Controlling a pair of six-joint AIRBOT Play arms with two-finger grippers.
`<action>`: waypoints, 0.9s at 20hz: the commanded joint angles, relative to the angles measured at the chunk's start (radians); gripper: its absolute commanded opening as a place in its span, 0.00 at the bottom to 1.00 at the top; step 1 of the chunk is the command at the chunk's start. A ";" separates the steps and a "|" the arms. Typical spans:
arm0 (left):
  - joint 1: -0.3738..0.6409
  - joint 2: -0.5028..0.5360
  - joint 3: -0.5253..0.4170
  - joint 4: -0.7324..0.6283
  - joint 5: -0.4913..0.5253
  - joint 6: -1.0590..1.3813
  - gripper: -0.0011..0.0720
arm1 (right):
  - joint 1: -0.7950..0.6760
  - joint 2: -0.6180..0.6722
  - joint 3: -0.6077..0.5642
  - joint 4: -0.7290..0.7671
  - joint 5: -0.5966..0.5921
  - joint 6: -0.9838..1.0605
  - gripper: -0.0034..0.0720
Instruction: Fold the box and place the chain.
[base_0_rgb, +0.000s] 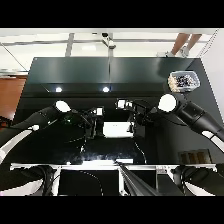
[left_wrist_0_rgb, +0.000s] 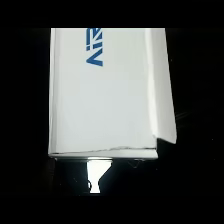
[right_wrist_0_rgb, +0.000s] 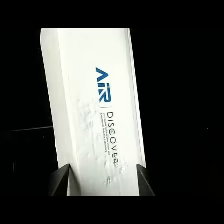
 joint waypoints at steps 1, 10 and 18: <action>0.000 -0.001 0.001 0.001 0.000 0.002 0.49 | 0.001 0.006 0.002 0.002 0.003 0.016 0.62; 0.000 -0.001 0.001 0.001 0.000 0.002 0.49 | 0.001 0.006 0.004 0.025 0.024 0.026 0.33; 0.000 -0.001 0.001 0.001 0.000 0.002 0.49 | 0.036 0.003 0.002 0.016 -0.019 0.026 0.33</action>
